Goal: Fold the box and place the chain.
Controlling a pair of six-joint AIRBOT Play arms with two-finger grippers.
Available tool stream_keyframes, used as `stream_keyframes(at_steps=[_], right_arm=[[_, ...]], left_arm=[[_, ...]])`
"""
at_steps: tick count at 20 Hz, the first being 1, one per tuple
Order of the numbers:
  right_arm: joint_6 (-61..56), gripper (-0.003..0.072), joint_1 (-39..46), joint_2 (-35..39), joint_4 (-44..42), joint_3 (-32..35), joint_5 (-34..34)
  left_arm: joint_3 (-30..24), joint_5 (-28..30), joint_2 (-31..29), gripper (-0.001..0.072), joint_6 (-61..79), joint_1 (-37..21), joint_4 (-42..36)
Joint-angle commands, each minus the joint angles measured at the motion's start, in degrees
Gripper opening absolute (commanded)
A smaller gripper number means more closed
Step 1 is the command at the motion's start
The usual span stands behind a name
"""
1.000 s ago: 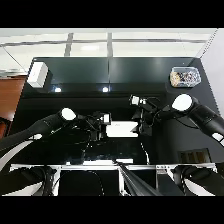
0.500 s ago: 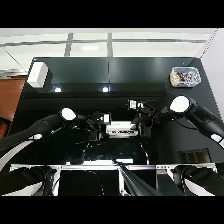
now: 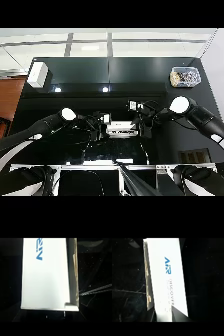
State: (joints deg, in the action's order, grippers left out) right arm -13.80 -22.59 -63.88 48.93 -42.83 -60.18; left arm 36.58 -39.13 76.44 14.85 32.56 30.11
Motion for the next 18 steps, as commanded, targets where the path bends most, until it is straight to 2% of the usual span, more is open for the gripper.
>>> stream_keyframes(at_steps=[1, 3, 10, 12, 15, 17, 18], right_arm=[[-0.11, 0.0210, -0.04, -0.02, 1.03, 0.90, -0.20], [-0.13, 0.0433, -0.04, -0.02, 1.05, 1.49, 0.50], [-2.86, 0.0429, -0.04, 0.44, 0.52, 1.22, -1.07], [-11.98, 0.0429, 0.00, 1.79, -2.91, 0.04, -2.51], [-27.41, 0.0419, -0.04, 2.60, -12.50, 0.11, -2.23], [-33.88, 0.0046, -0.04, 2.58, -13.09, 1.49, -1.03], [-37.83, 0.0015, -0.04, 2.45, -13.16, 2.95, 1.11]], left_arm=[[0.02, -0.02, 0.04, 0.0370, -0.02, 0.00, 0.02], [0.02, -0.02, 0.04, 0.0371, -0.02, 0.00, 0.02], [0.02, -0.04, 0.04, 0.0371, -0.02, 0.00, 0.02], [0.02, -0.02, 0.04, 0.0371, -0.02, 0.00, 0.02], [0.02, -0.04, 0.04, 0.0371, -0.02, 0.00, 0.02], [0.02, -0.02, 0.04, 0.0371, -0.02, 0.00, 0.02], [0.02, -0.02, 0.04, 0.0371, -0.02, 0.00, 0.02]])
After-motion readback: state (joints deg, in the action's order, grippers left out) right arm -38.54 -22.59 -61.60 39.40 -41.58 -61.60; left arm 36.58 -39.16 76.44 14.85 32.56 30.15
